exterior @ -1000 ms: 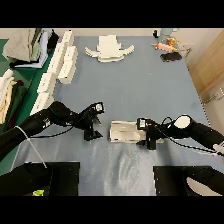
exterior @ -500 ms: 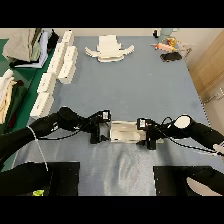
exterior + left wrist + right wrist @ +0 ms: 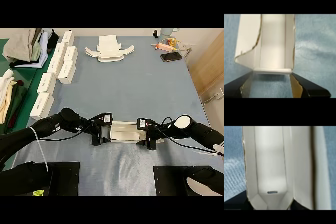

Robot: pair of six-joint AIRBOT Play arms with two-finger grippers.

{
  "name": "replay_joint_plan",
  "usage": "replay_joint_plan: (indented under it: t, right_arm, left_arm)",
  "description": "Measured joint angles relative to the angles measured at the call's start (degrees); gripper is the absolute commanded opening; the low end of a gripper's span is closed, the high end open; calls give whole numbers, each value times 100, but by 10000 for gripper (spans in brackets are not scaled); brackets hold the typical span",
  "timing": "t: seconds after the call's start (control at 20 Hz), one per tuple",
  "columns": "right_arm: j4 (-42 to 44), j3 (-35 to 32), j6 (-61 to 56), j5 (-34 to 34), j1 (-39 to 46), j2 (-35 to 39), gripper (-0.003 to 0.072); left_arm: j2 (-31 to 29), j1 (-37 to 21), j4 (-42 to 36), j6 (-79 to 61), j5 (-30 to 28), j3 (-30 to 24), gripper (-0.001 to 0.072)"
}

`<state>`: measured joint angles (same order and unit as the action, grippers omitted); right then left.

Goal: Fold the box.

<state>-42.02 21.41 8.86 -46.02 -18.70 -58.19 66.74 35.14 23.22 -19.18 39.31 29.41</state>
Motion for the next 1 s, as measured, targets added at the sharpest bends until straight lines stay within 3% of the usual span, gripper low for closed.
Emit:
replay_joint_plan:
  t: [0.25, 1.0]
  right_arm:
    - [0, 0, 0, 0, 0, 0, 509]
    - [-4, 0, 15, 0, 0, 2, 509]
  left_arm:
    - [2, -4, 216, -28, 76, 0, 697]
    - [256, 433, -199, -83, -157, 4, 696]
